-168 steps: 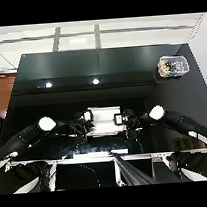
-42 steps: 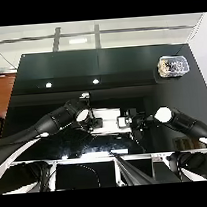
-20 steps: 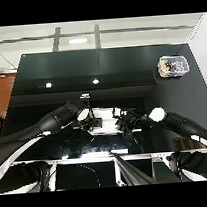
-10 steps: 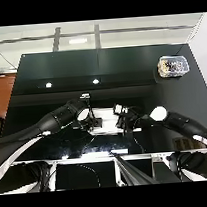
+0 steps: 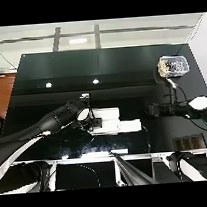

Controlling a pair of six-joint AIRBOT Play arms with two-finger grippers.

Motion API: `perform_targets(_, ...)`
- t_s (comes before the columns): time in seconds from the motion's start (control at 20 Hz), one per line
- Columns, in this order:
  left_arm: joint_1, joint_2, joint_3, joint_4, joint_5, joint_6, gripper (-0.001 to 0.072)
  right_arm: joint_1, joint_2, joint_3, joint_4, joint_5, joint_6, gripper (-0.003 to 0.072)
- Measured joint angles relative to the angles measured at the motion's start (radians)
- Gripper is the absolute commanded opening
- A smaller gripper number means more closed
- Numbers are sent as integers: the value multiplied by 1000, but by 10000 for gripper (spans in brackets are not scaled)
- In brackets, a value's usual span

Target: Fold the box and place the chain.

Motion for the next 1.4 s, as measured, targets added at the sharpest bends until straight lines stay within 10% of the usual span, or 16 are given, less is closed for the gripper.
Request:
perform_targets(0.5, 0, 0, 0, 0, -3, 1, 28, 135, -268, -40, 290, 160, -26, 17)
perform_targets(0.55, 0, 0, 0, 0, -3, 1, 28, 163, -278, -29, 327, 172, -66, 60)
perform_targets(0.65, 0, 0, 0, 0, -3, 1, 28, 204, -291, 1, 369, 194, -123, 536)
perform_targets(1.1, 0, 0, 0, 0, -3, 1, 28, 373, -303, 119, 337, 137, -51, 490)
perform_targets(1.4, 0, 0, 0, 1, -3, 1, 28, 640, -304, 292, -141, -18, 486, 404)
